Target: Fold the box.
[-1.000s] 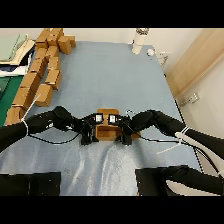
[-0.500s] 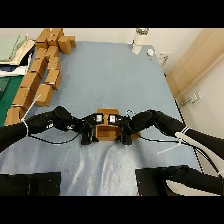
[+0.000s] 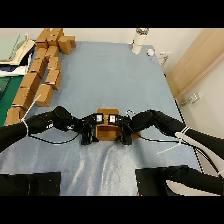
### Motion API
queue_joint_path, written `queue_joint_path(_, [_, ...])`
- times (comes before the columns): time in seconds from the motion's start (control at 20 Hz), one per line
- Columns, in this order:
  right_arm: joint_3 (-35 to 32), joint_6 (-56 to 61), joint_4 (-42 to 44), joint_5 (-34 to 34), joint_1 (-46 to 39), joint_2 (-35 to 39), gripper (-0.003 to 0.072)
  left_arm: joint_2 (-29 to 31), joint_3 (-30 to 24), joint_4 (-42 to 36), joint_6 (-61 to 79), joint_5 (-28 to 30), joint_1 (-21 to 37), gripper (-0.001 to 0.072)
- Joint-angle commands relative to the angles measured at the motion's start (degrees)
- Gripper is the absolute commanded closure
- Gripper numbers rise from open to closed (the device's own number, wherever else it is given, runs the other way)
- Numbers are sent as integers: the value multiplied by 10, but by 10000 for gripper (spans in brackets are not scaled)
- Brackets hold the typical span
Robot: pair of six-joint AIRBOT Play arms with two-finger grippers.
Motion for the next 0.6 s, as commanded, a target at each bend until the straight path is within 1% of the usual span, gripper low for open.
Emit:
queue_joint_path(0.0, [0,0,0,0,0,0,192,0,0,0,0,1,0,306])
queue_joint_path(0.2, [0,0,-2,0,0,0,192,0,0,0,0,1,0,306])
queue_joint_path(0.25, [0,0,-1,-2,0,0,135,0,0,0,0,1,0,306])
queue_joint_path(0.3, [0,0,2,-3,0,0,-23,0,0,0,0,0,0,306])
queue_joint_path(0.4, [0,6,-6,-4,-1,8,-24,0,0,0,0,1,0,306])
queue_joint_path(0.55, [0,70,-79,-7,-1,35,-23,0,0,0,0,1,0,306])
